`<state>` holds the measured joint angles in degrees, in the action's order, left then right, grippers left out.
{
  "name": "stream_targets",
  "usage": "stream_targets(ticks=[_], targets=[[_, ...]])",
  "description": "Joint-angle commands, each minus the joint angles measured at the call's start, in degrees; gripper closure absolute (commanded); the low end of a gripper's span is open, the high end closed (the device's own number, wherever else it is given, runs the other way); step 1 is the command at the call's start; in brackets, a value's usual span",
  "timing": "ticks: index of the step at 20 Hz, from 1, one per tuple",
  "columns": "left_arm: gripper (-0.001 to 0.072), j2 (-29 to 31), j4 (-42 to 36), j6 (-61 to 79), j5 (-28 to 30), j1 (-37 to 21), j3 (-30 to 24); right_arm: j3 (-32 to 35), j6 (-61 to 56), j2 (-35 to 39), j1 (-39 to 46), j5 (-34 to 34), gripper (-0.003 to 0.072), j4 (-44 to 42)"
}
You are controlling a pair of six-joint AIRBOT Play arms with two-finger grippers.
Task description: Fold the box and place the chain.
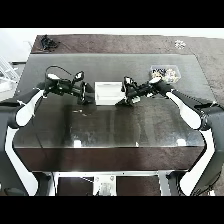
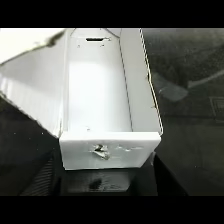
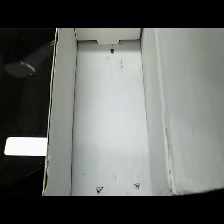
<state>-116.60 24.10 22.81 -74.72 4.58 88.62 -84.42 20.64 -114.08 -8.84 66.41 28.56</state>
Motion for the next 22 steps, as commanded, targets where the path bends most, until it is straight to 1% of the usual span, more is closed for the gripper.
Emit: stream_targets(ticks=[1,9,22], targets=[[-0.0011,-1.25,-1.44,1.77,0.33,0.31,0.02,0.0,0.0,-0.02,-0.07,0.11,0.01,-0.02],[-0.0011,-2.49,-2.23,3.17,2.21,2.78,0.15,0.0,0.0,-0.02,-0.07,0.11,0.01,-0.02],[-0.0004,-2.62,-2.25,3.28,3.41,3.04,0.13,0.0,0.0,-0.02,-0.07,0.11,0.01,-0.02]])
